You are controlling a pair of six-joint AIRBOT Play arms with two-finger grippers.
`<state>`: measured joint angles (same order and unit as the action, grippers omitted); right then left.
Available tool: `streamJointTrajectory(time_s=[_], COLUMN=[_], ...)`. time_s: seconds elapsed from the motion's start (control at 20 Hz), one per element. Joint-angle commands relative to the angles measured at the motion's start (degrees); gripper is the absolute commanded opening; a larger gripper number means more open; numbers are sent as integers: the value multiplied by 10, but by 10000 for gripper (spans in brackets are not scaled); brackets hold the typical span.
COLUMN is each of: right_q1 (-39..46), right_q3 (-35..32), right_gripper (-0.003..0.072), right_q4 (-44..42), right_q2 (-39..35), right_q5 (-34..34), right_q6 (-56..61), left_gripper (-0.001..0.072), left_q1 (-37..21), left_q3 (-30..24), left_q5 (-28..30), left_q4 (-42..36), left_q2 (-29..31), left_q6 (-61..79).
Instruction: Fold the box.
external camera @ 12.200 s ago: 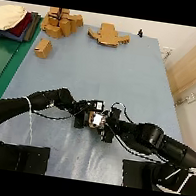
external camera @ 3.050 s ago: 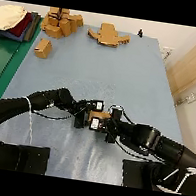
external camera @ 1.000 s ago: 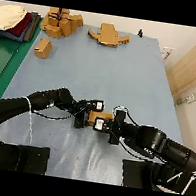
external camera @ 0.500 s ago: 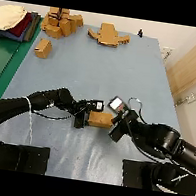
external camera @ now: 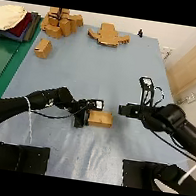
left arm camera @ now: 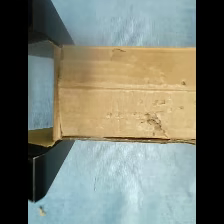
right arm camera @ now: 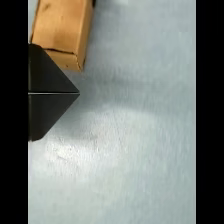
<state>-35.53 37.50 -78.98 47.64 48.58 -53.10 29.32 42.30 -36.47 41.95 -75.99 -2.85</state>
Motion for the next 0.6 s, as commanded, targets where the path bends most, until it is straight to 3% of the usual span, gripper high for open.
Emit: streamJointTrajectory(time_s=[0.0, 0.25, 0.45, 0.55], right_q1=[39, 39, 39, 39], right_q3=[10, 10, 10, 10], right_gripper=[8, 8, 8, 8], right_q4=[-14, -39, -44, -44], right_q2=[47, 89, 95, 95], right_q5=[-13, -41, -49, -55], right_q6=[17, 17, 17, 17], left_gripper=[384, 384, 384, 384], left_q1=[-32, -189, -383, -473], left_q3=[16, 35, 37, 49], left_q5=[5, 26, 110, 119], left_q4=[1, 24, 59, 59], left_q2=[19, 45, 45, 36], left_q6=[-52, -142, -241, -244])
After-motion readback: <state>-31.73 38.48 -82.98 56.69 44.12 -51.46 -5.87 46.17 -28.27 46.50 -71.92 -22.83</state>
